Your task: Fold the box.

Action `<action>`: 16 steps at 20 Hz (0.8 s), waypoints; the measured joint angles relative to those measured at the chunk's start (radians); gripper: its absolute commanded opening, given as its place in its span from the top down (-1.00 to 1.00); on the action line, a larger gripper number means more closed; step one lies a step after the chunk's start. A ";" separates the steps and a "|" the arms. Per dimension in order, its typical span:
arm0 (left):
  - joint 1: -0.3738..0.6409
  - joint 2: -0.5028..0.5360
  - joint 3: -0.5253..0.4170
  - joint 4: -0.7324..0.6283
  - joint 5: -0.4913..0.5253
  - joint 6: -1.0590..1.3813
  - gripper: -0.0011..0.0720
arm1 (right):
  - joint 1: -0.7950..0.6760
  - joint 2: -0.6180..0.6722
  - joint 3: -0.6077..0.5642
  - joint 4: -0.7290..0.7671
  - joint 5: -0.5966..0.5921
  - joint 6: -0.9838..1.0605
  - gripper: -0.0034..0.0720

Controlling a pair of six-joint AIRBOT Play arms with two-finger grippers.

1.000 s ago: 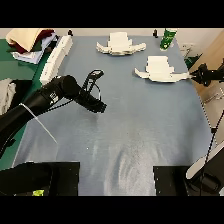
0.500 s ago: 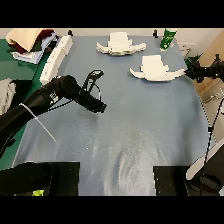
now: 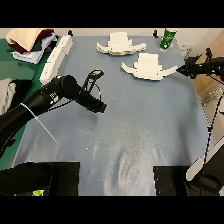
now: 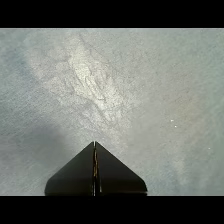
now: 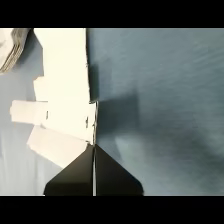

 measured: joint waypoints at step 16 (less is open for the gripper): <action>0.000 0.000 0.000 0.001 0.000 0.000 0.93 | 0.103 0.324 -0.526 -0.020 0.014 -0.047 0.24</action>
